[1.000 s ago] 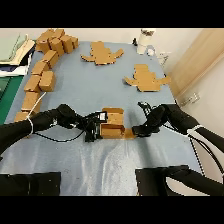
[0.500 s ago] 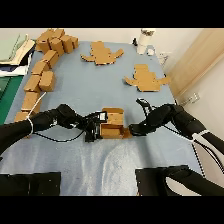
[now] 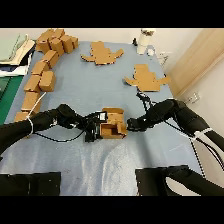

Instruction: Fold the box.

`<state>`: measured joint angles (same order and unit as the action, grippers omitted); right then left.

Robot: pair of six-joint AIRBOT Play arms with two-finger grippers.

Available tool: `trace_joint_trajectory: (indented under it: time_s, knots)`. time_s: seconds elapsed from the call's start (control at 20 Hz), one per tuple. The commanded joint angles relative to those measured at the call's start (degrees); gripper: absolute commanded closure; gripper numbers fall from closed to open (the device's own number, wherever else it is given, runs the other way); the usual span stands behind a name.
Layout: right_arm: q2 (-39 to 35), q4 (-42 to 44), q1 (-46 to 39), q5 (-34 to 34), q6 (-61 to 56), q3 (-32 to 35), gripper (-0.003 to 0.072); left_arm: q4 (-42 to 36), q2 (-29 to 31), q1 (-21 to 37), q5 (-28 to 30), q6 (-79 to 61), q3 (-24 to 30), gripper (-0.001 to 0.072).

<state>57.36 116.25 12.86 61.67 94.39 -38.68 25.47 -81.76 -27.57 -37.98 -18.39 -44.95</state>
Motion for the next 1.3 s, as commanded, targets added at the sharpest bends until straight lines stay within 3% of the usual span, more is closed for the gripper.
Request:
trace_joint_trajectory:
  time_s: [0.0, 0.1, 0.15, 0.2, 0.5, 0.65, 0.85, 1.25]
  knots:
    - [0.0, 1.6, 0.0, 0.0, 0.0, -0.5, 0.0445, 0.0, 0.0, 0.0, 0.0, 0.0, 0.0, 0.0288]
    - [0.5, 2.7, 0.1, 0.2, 0.0, -0.5, 0.0405, 0.0, 0.0, 0.0, 0.0, 0.0, 0.0, 0.0288]
    - [0.9, 3.1, 0.3, 0.3, 0.0, -0.5, 0.0255, 0.0, 0.0, 0.0, 0.0, 0.0, 0.0, 0.0288]
    - [1.2, 3.1, 1.2, 0.0, 0.0, -0.5, 0.0219, 0.0, 0.0, 0.0, 0.0, 0.0, 0.0, 0.0288]
    - [4.4, 1.4, 7.6, -5.1, -5.5, -1.1, 0.023, 0.0, 0.0, 0.0, 0.0, 0.0, 0.0, 0.0288]
    - [6.6, -5.0, 11.4, -4.8, -12.8, -3.6, 0.023, 0.0, 0.0, 0.0, 0.0, 0.0, 0.0, 0.0288]
    - [8.2, -17.3, 17.7, -1.9, -25.7, -7.4, 0.0231, 0.0, 0.0, 0.0, 0.0, 0.0, 0.0, 0.0288]
    - [16.0, -26.6, 26.7, 6.9, -41.0, -15.0, 0.023, 0.0, 0.0, 0.0, 0.0, 0.0, 0.0, 0.0288]
